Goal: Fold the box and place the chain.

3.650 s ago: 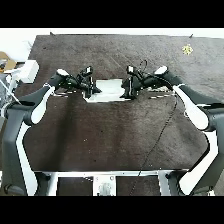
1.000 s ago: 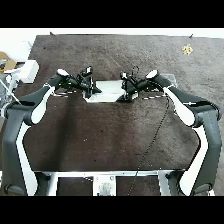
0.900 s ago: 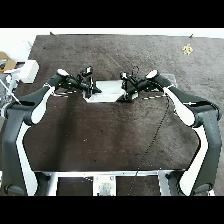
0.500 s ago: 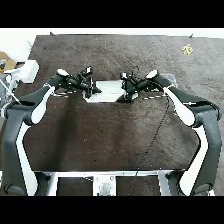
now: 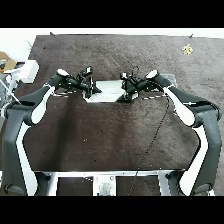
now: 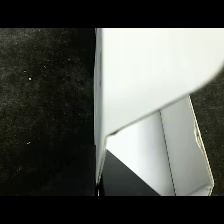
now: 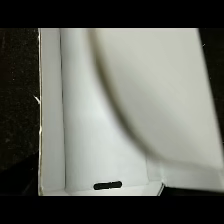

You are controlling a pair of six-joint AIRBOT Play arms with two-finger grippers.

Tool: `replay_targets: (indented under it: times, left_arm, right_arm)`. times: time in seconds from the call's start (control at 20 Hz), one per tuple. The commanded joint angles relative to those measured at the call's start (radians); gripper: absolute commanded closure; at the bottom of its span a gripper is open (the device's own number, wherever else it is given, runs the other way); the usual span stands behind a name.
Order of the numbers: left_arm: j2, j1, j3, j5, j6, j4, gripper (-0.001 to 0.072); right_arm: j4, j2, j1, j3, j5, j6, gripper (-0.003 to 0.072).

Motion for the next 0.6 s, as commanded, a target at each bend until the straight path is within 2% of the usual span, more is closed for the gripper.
replay_targets:
  times: [0.0,0.15,0.2,0.25,0.3,0.55]
  left_arm:
    - [0.0,0.001,0.0,0.0,-0.001,0.0,0.0697]
    - [0.0,0.001,0.0,0.005,-0.001,0.0,0.0696]
    - [0.001,0.001,0.0,0.005,0.0,0.0,0.0663]
    - [0.001,0.001,0.0,0.005,-0.001,-0.001,0.0427]
    - [0.002,0.001,0.0,0.005,-0.012,-0.005,0.036]
    - [0.054,0.032,0.002,-0.018,-0.058,-0.011,0.0369]
  right_arm:
    - [0.0,-0.001,0.0,0.0,0.0,0.0,0.0179]
    - [0.0,-0.001,0.0,0.0,0.0,0.0,0.0179]
    - [0.0,-0.001,0.0,0.0,0.0,0.0,0.0179]
    - [0.0,-0.001,0.0,0.0,0.0,0.0,0.0179]
    - [0.0,-0.001,0.0,0.0,0.001,0.0,0.018]
    - [0.0,-0.001,0.0,0.0,0.0,0.0,0.0179]
